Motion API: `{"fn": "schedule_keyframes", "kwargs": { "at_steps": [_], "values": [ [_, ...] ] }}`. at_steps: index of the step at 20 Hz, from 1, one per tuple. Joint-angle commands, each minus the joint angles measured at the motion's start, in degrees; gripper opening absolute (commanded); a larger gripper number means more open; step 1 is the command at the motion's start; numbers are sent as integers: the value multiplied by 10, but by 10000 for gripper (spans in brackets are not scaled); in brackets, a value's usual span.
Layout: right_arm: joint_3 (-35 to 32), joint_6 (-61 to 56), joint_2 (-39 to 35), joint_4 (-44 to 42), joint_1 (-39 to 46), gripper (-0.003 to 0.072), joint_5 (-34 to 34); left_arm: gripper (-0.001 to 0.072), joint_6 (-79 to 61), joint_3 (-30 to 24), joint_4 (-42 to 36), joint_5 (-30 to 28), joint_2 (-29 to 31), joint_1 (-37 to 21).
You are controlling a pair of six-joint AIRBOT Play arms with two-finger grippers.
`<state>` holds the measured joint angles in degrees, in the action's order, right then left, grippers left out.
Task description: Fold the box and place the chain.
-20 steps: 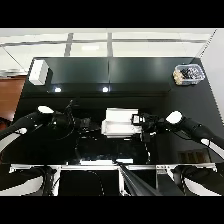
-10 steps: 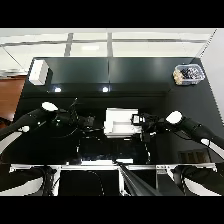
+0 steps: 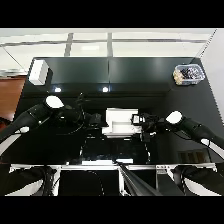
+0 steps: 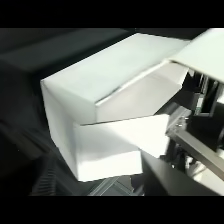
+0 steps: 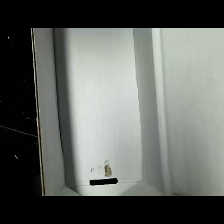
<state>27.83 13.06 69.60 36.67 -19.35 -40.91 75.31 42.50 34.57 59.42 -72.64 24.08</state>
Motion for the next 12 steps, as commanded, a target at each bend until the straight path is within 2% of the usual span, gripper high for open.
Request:
{"fn": "schedule_keyframes", "kwargs": {
  "at_steps": [1,5,8,10,12],
  "values": [
    [0,0,0,0,0,238,0,492,87,32,82,-22,9,48],
    [0,0,0,0,0,238,0,487,177,51,175,-42,9,80],
    [0,0,0,0,0,238,0,486,182,53,174,-42,9,85],
    [0,0,0,0,0,239,0,402,182,53,175,-45,9,92],
    [0,0,0,0,0,238,0,401,182,53,175,-55,9,98]
  ]
}}
